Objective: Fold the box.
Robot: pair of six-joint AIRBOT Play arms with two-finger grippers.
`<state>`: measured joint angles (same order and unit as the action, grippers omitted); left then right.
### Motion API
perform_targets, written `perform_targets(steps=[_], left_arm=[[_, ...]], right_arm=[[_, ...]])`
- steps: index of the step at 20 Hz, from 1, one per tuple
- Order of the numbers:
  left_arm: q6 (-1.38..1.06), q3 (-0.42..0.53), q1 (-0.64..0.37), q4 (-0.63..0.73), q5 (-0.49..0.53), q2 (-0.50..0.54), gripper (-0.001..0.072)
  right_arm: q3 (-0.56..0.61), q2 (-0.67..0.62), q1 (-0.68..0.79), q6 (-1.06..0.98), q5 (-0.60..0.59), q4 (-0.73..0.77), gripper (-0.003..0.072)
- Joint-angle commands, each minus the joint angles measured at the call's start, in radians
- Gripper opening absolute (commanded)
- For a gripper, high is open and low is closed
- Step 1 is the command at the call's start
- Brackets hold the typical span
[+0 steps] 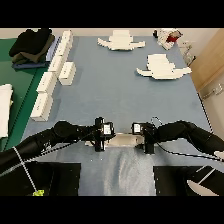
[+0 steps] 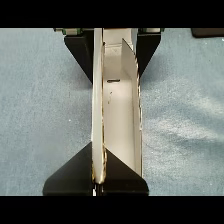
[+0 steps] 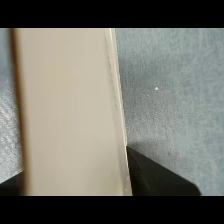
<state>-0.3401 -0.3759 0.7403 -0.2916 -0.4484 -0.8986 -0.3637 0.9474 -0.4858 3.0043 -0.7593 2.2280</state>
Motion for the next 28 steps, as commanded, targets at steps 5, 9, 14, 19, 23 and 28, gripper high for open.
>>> perform_targets(steps=[5, 9, 14, 19, 23, 28], left_arm=[[0.0, 0.0, 0.0, 0.0, 0.0, 0.0, 0.0014], [0.0, 0.0, 0.0, 0.0, 0.0, 0.0, 0.0014], [0.0, 0.0, 0.0, 0.0, 0.0, 0.0, 0.0014], [0.0, 0.0, 0.0, 0.0, 0.0, 0.0, 0.0014], [0.0, 0.0, 0.001, 0.008, 0.012, 0.0, 0.0014], [0.0, 0.0, 0.0, 0.008, 0.002, 0.0, 0.0014]], right_arm=[[-0.001, 0.0, 0.0, -0.001, 0.001, -0.01, 0.0499], [-0.001, 0.0, 0.0, -0.001, 0.0, -0.01, 0.0499], [-0.001, 0.0, 0.0, -0.001, 0.0, -0.01, 0.0499], [-0.001, 0.0, 0.0, -0.001, 0.0, -0.01, 0.0499], [-0.001, 0.0, 0.0, -0.001, 0.0, -0.01, 0.0499], [-0.001, 0.0, 0.0, -0.001, 0.0, -0.01, 0.0499]])
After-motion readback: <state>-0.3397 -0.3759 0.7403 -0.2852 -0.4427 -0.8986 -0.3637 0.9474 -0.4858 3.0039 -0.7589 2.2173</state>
